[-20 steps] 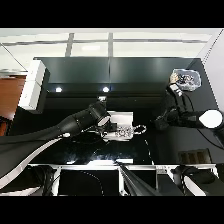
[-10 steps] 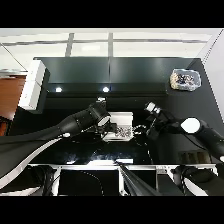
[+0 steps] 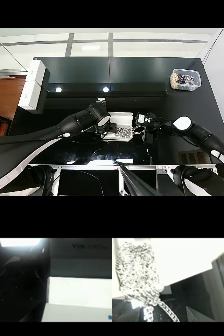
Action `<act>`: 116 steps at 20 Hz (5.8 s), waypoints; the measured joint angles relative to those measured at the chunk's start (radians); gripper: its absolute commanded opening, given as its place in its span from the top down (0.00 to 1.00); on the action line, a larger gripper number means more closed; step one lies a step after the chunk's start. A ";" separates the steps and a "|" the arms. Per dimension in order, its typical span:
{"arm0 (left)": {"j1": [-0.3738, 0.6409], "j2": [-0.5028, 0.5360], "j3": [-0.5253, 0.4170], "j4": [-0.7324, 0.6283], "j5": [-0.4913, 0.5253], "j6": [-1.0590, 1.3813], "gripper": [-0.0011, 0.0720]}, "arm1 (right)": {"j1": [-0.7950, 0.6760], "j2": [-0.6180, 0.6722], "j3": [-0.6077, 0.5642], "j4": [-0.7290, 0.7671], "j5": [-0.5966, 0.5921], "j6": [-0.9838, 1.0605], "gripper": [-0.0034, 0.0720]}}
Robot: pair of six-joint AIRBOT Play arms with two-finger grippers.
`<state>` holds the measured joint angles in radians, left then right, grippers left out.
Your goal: Fold the box and place the chain.
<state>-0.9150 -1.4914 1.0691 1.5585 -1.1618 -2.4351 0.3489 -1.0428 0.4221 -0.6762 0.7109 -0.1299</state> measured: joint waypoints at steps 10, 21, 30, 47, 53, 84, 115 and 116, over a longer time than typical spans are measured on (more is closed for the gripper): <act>0.000 0.000 0.000 0.000 0.000 0.000 0.95 | 0.035 -0.042 0.000 0.015 0.006 -0.068 0.02; 0.000 0.000 0.000 0.000 0.000 0.000 0.95 | 0.058 -0.048 0.000 0.010 -0.021 -0.058 0.32; 0.000 0.000 0.000 0.000 0.000 0.000 0.95 | 0.058 -0.060 0.000 -0.008 -0.006 -0.054 0.32; 0.000 0.000 0.000 0.001 -0.001 0.000 0.95 | -0.010 0.005 0.001 -0.038 -0.001 0.224 0.89; 0.000 0.000 0.000 0.000 0.000 0.000 0.95 | -0.083 0.177 0.067 -0.079 0.132 0.468 0.89; 0.026 0.000 0.000 -0.063 0.084 -0.003 0.54 | -0.233 0.274 0.215 -0.084 0.408 0.931 0.35; 0.661 0.440 -0.541 -0.996 0.124 2.214 0.02 | -0.243 0.274 0.215 -0.085 0.391 1.013 0.35; 0.647 0.417 -0.547 -0.992 0.127 2.311 0.02 | -0.243 0.274 0.215 -0.085 0.388 1.013 0.35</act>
<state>-0.2684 -1.0744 0.5224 0.5663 -1.0351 -0.1246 0.1062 -0.7689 0.6369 -0.7609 1.0988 0.8833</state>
